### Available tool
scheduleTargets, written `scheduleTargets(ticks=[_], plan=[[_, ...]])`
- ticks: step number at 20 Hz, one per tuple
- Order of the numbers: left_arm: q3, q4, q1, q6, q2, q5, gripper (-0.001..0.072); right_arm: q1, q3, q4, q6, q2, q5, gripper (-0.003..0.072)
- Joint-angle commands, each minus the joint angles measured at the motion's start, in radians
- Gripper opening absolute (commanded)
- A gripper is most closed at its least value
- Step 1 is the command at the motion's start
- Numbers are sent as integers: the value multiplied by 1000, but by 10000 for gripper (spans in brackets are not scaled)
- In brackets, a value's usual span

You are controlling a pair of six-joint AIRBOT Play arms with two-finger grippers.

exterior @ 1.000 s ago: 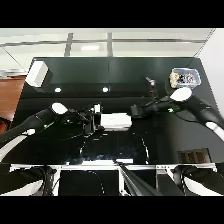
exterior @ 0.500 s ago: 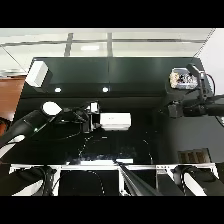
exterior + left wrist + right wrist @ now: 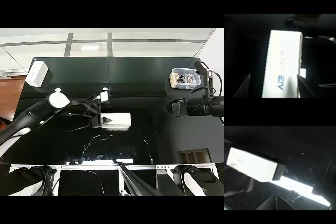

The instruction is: Fold the box and place the chain.

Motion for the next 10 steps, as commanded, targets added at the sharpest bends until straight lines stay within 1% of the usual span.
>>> scheduleTargets(ticks=[1,3,8,10], plan=[[102,26,-21,-140,-143,-52,720,0,0,0,0,2,1,12],[124,20,-25,-140,-176,-80,719,0,0,0,0,2,1,12],[124,20,-25,-138,-185,-98,718,0,0,-1,0,2,1,12],[124,21,-29,-138,-189,-120,718,0,-2,-1,0,2,1,11]])
